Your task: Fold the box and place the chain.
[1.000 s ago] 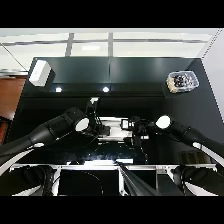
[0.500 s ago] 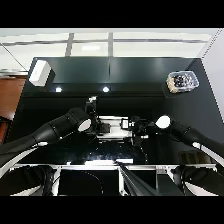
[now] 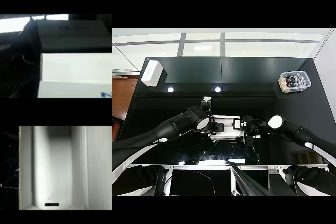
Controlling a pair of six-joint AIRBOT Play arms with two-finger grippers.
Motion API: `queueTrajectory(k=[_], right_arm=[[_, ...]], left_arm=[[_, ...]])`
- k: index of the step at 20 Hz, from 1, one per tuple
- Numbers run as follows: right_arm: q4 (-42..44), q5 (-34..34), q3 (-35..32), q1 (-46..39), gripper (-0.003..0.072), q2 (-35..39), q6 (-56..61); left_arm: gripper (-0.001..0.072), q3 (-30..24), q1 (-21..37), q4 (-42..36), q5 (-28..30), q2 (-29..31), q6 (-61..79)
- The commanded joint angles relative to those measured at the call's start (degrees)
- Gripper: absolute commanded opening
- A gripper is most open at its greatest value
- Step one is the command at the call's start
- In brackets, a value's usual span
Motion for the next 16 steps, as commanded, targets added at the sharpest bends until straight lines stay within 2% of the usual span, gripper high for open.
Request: queueTrajectory(k=[1, 6, 7, 8, 10, 11, 14, 15, 16], right_arm=[[0.07, 0.07, -0.04, 0.04, 0.0400, 0.00, 0.07], [0.07, 0.07, -0.04, 0.04, 0.0400, 0.00, 0.07], [0.09, 0.09, -0.04, 0.04, 0.0400, 0.00, 0.07], [0.09, 0.09, -0.04, 0.04, 0.0400, 0.00, 0.07], [0.09, 0.07, -0.04, 0.04, 0.0400, 0.00, 0.07], [0.07, 0.07, -0.04, 0.04, 0.0400, 0.00, 0.07], [0.09, 0.07, -0.04, 0.04, 0.0400, 0.00, 0.07], [0.09, 0.07, -0.04, 0.04, 0.0400, 0.00, 0.07], [0.09, 0.07, -0.04, 0.04, 0.0400, 0.00, 0.07]], left_arm=[[0.0222, 1.42, -0.02, 0.07, -1.64, -1.75, -0.50], [0.0218, 2.64, -0.02, 0.09, -2.84, -2.58, -0.50], [0.0152, 2.64, -0.02, 0.11, -3.23, -2.58, -0.50], [0.0142, 2.64, -0.02, 0.09, -3.41, -2.58, -0.50], [0.0032, 2.64, -0.02, 0.07, -3.48, -2.58, -0.50], [0.0029, 2.64, -0.02, 0.04, -3.48, -2.58, -0.50], [0.0028, 2.67, -0.02, -0.22, -3.67, -2.58, -0.50], [0.0056, 2.67, -0.02, -0.37, -3.87, -2.58, -0.50], [0.0202, 2.71, -0.02, -0.39, -4.02, -2.58, -0.52]])
